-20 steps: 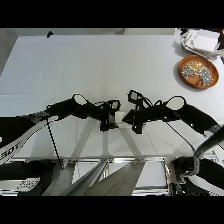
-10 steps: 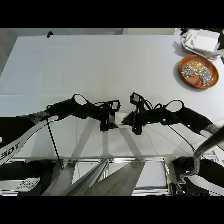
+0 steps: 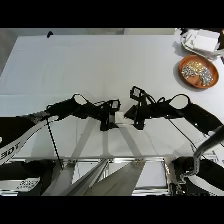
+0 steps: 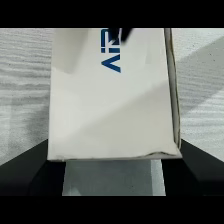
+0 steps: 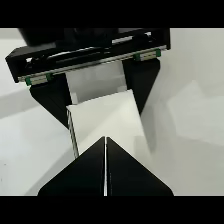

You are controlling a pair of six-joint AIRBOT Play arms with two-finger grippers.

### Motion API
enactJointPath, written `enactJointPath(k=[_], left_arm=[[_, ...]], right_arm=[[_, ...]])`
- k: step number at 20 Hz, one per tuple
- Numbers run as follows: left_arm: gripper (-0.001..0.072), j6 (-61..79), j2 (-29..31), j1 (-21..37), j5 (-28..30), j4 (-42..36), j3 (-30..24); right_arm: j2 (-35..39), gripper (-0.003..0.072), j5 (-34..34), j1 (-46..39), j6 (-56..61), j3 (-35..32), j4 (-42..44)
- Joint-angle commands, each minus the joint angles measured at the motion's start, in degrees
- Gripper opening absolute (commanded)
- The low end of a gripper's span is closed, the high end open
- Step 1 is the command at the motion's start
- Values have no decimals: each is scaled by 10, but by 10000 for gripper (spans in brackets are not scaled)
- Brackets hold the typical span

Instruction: Fold the box and place the chain.

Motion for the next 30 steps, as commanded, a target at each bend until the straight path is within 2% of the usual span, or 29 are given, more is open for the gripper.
enactJointPath(k=[1, 5, 7, 9, 11, 16, 22, 23, 24, 27, 30], left_arm=[[209, 2, 0, 0, -1, 2, 0], [209, 2, 0, 0, -1, 2, 0], [209, 2, 0, 0, -1, 2, 0], [209, 2, 0, 0, -1, 2, 0], [204, 2, 0, 0, 1, 0, 0], [205, 2, 0, -2, -16, -11, 0], [207, 3, 0, -2, -30, -11, 0], [174, 3, 1, -2, -22, -11, 0], [1, 3, 5, -2, -24, -11, 0], [2, 2, 47, -1, -8, -11, 0], [2, -40, 110, 5, 78, -12, 0]], right_arm=[[42, 12, 41, 0, 211, 72, -208], [70, 11, 133, 0, 485, 104, -489], [66, 10, 216, -18, 567, 104, -576], [63, 11, 279, -74, 581, 104, -570], [63, 11, 306, -142, 581, 104, -558], [63, 12, 304, -285, 579, 104, -513], [63, 13, 273, -325, 577, 104, -498], [63, 13, 264, -325, 576, 104, -493], [61, 13, 257, -325, 576, 104, -487], [56, 13, 241, -325, 576, 104, -484], [55, 13, 228, -325, 575, 104, -484]])
